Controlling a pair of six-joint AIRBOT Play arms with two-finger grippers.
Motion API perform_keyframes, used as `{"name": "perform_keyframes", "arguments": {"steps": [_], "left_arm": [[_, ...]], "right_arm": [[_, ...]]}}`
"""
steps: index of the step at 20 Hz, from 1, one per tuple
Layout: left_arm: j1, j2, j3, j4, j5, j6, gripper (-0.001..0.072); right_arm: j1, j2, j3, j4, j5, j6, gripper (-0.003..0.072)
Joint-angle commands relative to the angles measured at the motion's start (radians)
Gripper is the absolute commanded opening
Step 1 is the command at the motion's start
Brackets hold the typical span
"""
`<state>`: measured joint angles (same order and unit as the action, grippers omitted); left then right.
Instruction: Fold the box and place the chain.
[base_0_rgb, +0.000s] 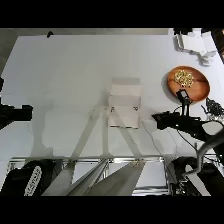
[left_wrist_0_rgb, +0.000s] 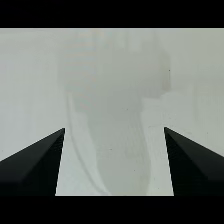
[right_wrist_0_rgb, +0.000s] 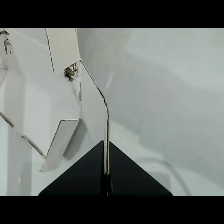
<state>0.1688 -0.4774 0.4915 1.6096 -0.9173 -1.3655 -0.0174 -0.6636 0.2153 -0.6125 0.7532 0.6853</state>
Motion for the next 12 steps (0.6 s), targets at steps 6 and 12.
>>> {"name": "perform_keyframes", "arguments": {"steps": [6, 12], "left_arm": [[0.0, 0.001, 0.0, -0.002, 0.002, 0.003, 0.0698], [0.0, 0.001, 0.0, -0.003, 0.04, 0.003, 0.0698]], "right_arm": [[0.227, -0.002, -0.052, 0.073, -0.315, -0.04, 0.0004], [0.292, -0.122, -0.051, 0.076, -0.407, -0.04, 0.0004]]}}
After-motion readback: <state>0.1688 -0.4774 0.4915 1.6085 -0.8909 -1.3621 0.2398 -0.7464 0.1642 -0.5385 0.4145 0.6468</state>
